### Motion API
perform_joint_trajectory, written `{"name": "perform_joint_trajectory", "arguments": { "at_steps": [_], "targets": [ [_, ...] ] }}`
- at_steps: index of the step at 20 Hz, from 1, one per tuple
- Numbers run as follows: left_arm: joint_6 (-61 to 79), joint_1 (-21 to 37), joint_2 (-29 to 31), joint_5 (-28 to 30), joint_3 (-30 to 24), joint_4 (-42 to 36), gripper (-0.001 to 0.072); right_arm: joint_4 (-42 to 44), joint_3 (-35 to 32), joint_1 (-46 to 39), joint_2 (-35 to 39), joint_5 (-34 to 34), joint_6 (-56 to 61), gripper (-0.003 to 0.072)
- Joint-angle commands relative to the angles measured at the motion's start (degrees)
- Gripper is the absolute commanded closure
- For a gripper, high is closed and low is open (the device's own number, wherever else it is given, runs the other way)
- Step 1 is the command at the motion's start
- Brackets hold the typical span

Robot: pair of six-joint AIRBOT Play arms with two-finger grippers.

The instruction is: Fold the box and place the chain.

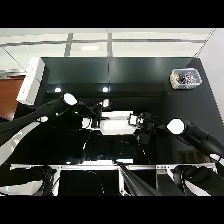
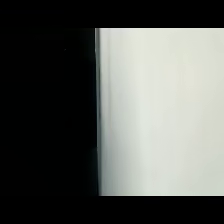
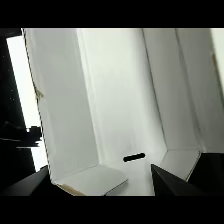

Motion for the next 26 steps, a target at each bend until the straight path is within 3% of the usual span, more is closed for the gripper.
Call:
{"name": "perform_joint_trajectory", "arguments": {
  "at_steps": [1,5,9,15,26],
  "targets": [
    [0.02,0.00,-0.02,0.00,-0.04,0.02,0.0683,1.25,1.33,-1.44,-0.13,-1.09,-2.43,-0.0003],
    [0.02,0.00,-0.02,0.00,-0.04,0.02,0.0684,2.38,4.46,-5.84,-1.40,0.11,-5.60,-0.0003],
    [0.02,0.00,-0.02,0.00,-0.04,0.02,0.0683,11.28,5.55,-8.09,-3.52,2.51,-15.74,-0.0003],
    [0.02,0.00,-0.02,0.00,-0.04,0.04,0.0683,16.76,5.55,-8.11,-10.34,6.82,-25.59,-0.0003],
    [0.02,0.00,-0.02,0.00,-0.04,0.02,0.0684,16.44,5.60,-9.22,-16.17,7.30,-25.57,-0.0003]
  ]
}}
